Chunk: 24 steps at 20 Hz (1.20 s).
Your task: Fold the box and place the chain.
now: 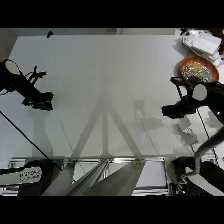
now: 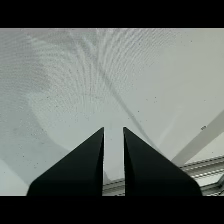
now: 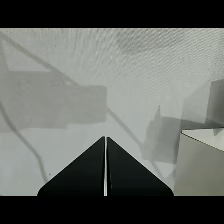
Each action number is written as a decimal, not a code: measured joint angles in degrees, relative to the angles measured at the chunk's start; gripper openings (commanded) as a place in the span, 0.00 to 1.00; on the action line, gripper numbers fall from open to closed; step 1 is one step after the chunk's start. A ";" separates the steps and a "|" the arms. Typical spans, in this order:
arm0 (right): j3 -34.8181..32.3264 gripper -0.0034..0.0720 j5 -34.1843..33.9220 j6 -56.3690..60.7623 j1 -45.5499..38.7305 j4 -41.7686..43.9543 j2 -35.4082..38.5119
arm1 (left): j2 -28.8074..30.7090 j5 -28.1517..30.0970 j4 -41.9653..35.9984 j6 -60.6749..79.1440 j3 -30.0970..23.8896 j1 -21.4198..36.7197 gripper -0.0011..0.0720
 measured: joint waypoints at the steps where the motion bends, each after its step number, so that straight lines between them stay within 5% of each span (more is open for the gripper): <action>1: 0.00 0.06 0.02 -0.04 0.00 -0.02 0.00 | 0.00 0.00 -0.02 0.00 0.00 0.00 0.20; 4: 0.48 0.06 -0.26 -0.09 -0.59 -2.69 0.00 | -0.04 0.02 -0.02 0.00 0.00 0.00 0.20; 9: 5.27 0.07 -0.35 -0.15 -6.23 -18.69 0.00 | -0.04 0.00 0.00 0.00 0.00 0.00 0.20; 10: 6.25 0.24 -0.31 -0.59 -7.98 -22.67 0.00 | -0.04 0.00 0.00 0.00 0.00 0.00 0.20; 11: 7.10 0.59 -0.09 -1.70 -9.99 -26.91 0.00 | -0.04 0.00 0.00 0.00 0.00 0.00 0.20; 12: 7.67 0.75 0.04 -3.02 -11.98 -30.05 0.00 | -0.04 0.00 0.00 0.00 0.00 0.00 0.20; 20: 9.14 0.75 0.98 -10.71 -26.75 -37.13 -5.70 | -0.04 0.00 0.02 0.00 0.00 0.00 0.20; 24: 9.20 0.67 2.49 -13.46 -29.31 -37.77 -10.80 | -0.04 0.00 0.02 0.00 0.00 0.00 0.20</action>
